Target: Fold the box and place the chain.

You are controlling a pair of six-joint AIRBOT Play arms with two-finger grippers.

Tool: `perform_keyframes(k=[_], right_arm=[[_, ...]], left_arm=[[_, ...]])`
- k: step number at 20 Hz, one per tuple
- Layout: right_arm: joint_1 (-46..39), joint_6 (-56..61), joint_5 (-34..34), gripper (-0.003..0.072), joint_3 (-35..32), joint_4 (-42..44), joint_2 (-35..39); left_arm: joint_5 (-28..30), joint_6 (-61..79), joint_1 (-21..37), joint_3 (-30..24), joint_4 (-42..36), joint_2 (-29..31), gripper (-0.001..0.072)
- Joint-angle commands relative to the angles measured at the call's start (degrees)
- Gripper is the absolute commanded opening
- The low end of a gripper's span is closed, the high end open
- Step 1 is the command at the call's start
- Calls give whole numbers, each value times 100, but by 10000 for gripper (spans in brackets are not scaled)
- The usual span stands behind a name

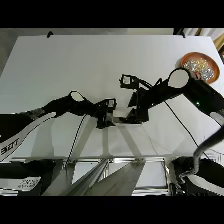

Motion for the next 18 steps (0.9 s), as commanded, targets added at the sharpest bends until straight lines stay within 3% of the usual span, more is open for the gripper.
perform_keyframes(k=[1, 11, 18], right_arm=[[-116, -2, 96, 471, 4, -74, -15], [-61, -4, 212, 457, 0, -181, -289], [402, 44, 48, 447, -55, -809, -289]], left_arm=[[2, 0, 0, 2, 0, 0, 208], [0, 0, 0, 2, 0, 0, 208], [0, 0, 0, 2, 0, 0, 208]])
